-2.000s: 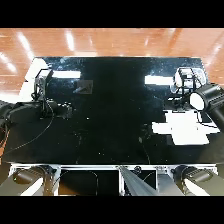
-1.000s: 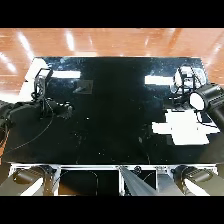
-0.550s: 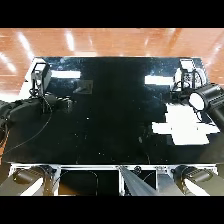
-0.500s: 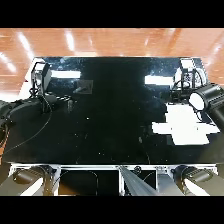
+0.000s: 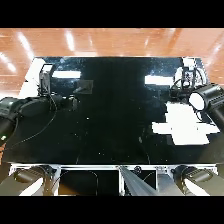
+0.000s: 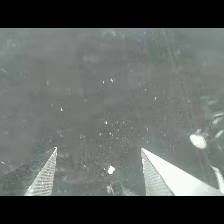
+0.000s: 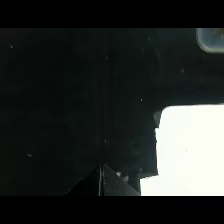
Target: Fold the box and place the chain.
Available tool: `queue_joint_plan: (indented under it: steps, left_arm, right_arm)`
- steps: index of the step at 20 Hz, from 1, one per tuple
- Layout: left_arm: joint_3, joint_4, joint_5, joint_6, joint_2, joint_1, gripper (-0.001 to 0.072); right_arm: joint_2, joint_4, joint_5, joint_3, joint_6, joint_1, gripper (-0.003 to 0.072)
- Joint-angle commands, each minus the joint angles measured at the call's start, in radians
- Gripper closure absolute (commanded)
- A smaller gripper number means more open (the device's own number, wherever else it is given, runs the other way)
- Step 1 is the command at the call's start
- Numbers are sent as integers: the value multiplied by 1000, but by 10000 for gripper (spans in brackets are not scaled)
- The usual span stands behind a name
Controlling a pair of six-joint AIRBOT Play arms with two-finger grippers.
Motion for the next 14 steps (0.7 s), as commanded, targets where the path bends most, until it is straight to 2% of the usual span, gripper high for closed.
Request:
queue_joint_plan:
  steps: [1, 10, 11, 12, 14]
  left_arm:
    - [0, -33, -1, 0, -63, 0, 94]
    - [0, -38, -4, 0, -132, 0, 94]
    - [0, -38, -6, 0, -132, 0, 94]
    - [0, -38, -8, 0, -132, 0, 94]
    - [0, -38, -15, 0, -132, 0, 94]
  right_arm:
    - [0, 7, 33, 0, 3, -1, 656]
    - [0, 15, 26, 0, 4, -1, 651]
    - [0, 15, 28, 0, 4, -2, 328]
    - [0, 18, 34, 0, 0, -1, -33]
    - [0, 36, 64, 0, -24, -13, -34]
